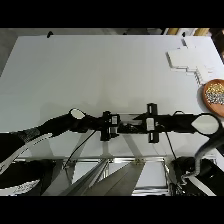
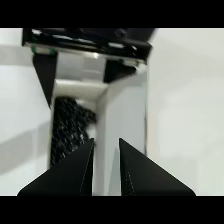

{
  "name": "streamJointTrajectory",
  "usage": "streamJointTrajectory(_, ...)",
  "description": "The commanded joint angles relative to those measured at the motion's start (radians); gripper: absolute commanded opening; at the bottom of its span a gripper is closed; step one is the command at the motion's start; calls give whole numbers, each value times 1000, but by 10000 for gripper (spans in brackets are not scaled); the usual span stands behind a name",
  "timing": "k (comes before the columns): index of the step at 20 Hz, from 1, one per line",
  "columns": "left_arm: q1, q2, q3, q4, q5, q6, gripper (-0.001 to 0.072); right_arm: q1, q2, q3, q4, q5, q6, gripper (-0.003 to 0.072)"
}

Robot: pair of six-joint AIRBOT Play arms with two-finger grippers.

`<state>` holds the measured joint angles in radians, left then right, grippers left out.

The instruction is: Fold the box and place the chain.

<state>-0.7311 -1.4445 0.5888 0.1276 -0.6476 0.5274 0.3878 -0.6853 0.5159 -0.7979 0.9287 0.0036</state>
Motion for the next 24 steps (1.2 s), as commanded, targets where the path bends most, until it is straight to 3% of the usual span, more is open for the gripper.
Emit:
streamJointTrajectory(1,0,1,0,0,1,0,204,-181,89,14,-98,187,0,177)
streamJointTrajectory(3,0,1,0,0,0,0,204,-305,79,13,-212,277,3,153)
streamJointTrajectory(4,0,1,0,0,0,0,204,-348,69,9,-264,289,23,38)
streamJointTrajectory(7,0,1,0,0,0,0,204,-400,30,-31,-299,232,26,20)
streamJointTrajectory(8,0,1,0,0,0,0,204,-400,9,-45,-288,209,21,43)
streamJointTrajectory(11,0,1,0,0,0,0,204,-388,-81,-70,-282,138,14,206)
streamJointTrajectory(18,0,1,0,0,0,0,204,-300,-266,-70,-295,76,-100,243)
streamJointTrajectory(24,0,1,0,0,0,0,204,-300,-294,-84,-293,48,-143,241)
